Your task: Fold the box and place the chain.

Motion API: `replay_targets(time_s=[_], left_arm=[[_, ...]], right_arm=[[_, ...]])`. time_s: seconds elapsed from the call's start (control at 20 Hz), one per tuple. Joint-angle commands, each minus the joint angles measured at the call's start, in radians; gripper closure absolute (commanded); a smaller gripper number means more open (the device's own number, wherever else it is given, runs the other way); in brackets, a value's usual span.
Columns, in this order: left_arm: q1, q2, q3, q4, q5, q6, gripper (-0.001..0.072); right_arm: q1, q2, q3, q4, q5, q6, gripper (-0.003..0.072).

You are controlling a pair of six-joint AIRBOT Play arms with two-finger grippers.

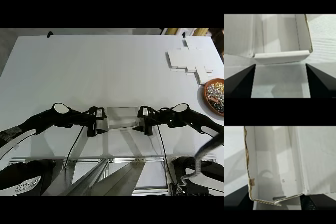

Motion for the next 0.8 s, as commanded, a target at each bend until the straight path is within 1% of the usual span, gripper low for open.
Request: replay_targets(time_s=[0.0, 0.15, 0.45, 0.75], left_arm=[[0.013, -0.004, -0.024, -0.084, -0.006, 0.095, 0.0006], [-0.003, -0.039, -0.024, -0.143, -0.005, 0.148, 0.0006], [-0.027, -0.042, -0.018, -0.161, 0.044, 0.136, 0.0006], [-0.06, -0.067, 0.014, -0.157, 0.048, 0.109, 0.0012]], right_arm=[[0.0, 0.0, 0.0, 0.0, 0.0, 0.0, 0.0272], [0.0, 0.0, 0.0, 0.0, 0.0, 0.0, 0.0272], [0.0, 0.0, 0.0, 0.0, 0.0, 0.0, 0.0272], [0.0, 0.0, 0.0, 0.0, 0.0, 0.0, 0.0272]])
